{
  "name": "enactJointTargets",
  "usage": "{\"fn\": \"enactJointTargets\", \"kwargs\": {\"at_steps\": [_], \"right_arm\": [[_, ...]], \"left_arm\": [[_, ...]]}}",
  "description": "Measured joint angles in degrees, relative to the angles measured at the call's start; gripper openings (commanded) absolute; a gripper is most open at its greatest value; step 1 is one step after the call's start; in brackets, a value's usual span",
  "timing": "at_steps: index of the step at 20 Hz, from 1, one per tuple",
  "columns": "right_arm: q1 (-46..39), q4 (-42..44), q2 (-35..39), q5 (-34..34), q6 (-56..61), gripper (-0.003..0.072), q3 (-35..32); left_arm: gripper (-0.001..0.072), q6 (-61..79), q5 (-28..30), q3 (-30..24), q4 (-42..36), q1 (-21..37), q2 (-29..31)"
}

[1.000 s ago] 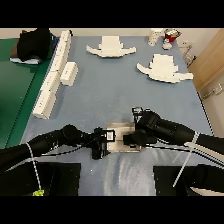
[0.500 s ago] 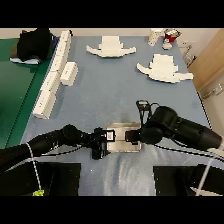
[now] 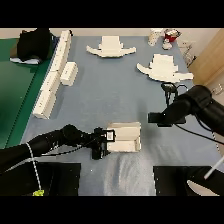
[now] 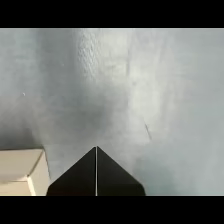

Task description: Fold the box.

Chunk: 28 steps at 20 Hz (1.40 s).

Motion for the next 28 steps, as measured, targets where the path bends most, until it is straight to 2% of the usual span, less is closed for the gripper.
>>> {"fn": "enactJointTargets", "kwargs": {"at_steps": [2,5,7,9,13,17,20,28], "right_arm": [[-9.1,13.8,-5.2,3.0,-12.7,0.0001,0.1],[-19.1,37.0,-14.1,1.4,-32.4,0.0001,0.2],[-21.8,47.6,-18.5,-3.1,-42.5,0.0001,0.2],[-22.1,53.1,-20.8,-5.9,-49.0,0.0001,0.1],[-17.7,55.4,-20.1,-8.2,-56.5,0.0002,-0.7],[-11.0,53.3,-12.9,-4.6,-61.2,0.0001,-4.9],[-5.6,50.7,-5.6,1.7,-64.7,0.0002,-8.7],[9.7,38.2,11.6,23.7,-70.8,0.0003,-20.5]], "left_arm": [[0.041,0.0,0.0,0.0,0.0,0.0,0.0],[0.041,0.0,0.0,0.0,0.0,0.0,0.0],[0.041,0.0,0.0,0.0,0.0,0.0,0.0],[0.0411,0.0,0.0,0.0,0.0,0.0,0.0],[0.041,0.0,0.0,0.0,0.0,0.0,0.0],[0.0411,0.0,0.0,0.0,0.0,0.0,0.0],[0.0411,0.0,0.0,0.0,0.0,0.0,0.0],[0.0411,0.0,0.0,0.0,0.0,0.0,0.0]]}}
